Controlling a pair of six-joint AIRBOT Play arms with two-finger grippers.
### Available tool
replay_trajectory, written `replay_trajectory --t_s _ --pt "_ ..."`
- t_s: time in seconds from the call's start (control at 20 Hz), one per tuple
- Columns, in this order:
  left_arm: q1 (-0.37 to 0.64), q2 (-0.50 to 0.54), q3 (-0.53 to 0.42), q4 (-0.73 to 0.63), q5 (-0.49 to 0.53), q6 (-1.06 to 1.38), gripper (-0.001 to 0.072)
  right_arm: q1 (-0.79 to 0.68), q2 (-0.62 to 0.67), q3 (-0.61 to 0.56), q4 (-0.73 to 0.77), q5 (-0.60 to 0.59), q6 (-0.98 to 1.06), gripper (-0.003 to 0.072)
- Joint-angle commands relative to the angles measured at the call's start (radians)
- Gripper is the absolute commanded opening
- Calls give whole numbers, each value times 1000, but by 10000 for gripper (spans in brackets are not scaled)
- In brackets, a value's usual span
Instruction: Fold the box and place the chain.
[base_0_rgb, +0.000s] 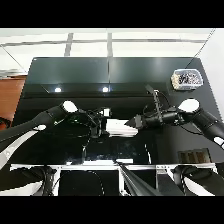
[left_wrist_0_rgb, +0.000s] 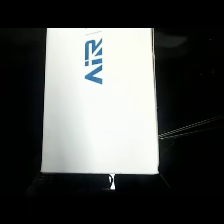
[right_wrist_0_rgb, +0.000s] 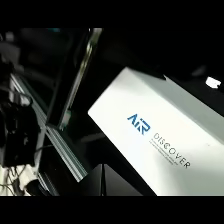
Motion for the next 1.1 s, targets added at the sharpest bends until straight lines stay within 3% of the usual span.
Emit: replay_trajectory --t_s 0.0,0.1,1.05 --pt "0 0 0 0 -3 0 405 7 -31 -37 -11 -44 37 15" --pt "0 0 0 0 -3 1 404 23 -53 -40 -78 -74 78 15" --pt "0 0 0 0 -22 -6 405 36 -101 -42 -120 -144 17 15"
